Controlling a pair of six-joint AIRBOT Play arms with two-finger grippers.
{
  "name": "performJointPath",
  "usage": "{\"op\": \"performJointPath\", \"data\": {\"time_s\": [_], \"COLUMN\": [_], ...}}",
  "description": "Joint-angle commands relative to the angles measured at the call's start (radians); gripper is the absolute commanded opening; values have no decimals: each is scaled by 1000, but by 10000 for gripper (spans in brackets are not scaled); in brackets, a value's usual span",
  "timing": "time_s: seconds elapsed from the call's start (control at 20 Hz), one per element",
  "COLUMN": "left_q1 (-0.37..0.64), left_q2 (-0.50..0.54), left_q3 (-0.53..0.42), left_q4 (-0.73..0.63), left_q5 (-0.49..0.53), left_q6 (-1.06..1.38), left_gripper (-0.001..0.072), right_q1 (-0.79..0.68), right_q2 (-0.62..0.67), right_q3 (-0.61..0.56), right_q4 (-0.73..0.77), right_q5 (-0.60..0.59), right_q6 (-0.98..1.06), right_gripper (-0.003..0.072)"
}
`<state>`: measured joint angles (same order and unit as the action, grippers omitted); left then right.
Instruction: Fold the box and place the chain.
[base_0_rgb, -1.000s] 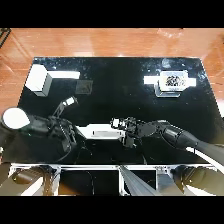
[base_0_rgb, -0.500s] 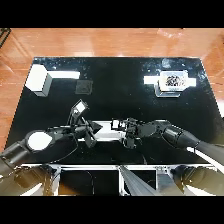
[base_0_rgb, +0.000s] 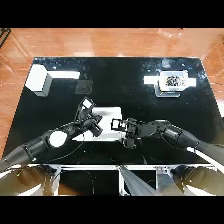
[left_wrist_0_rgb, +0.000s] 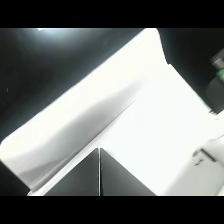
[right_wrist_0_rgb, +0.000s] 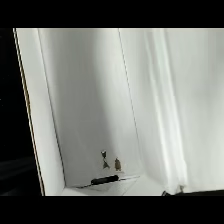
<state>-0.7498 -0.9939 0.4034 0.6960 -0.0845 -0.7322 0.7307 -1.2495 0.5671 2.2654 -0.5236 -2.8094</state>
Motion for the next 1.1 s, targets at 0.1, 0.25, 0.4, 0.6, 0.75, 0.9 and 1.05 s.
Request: {"op": "performJointPath", "data": {"time_s": [0.1, 0.25, 0.4, 0.6, 0.75, 0.9, 1.05], "left_q1": [0, 16, 109, 417, 683, 785, 731], "left_q2": [-47, -25, 90, 269, 320, 288, 267], "left_q3": [1, 23, 76, 81, 82, 81, 76], "left_q4": [-9, 53, 66, 130, 130, 153, 153], "left_q5": [26, -14, -124, -354, -742, -1143, -1118], "left_q6": [-42, -26, -26, -36, -19, 353, 482], "left_gripper": [20, 20, 25, 23, 23, 132, 642], "right_q1": [1, 1, 1, 1, 1, 1, 1], "right_q2": [0, 0, 0, 0, 0, 0, 0], "right_q3": [0, 0, 0, 0, 0, 0, 0], "right_q4": [1, 4, 2, 1, 1, 1, 1], "right_q5": [23, 17, -1, -1, -1, 0, 0], "right_q6": [1, 1, 1, 1, 1, 2, 2], "right_gripper": [185, 185, 185, 186, 186, 186, 186]}}
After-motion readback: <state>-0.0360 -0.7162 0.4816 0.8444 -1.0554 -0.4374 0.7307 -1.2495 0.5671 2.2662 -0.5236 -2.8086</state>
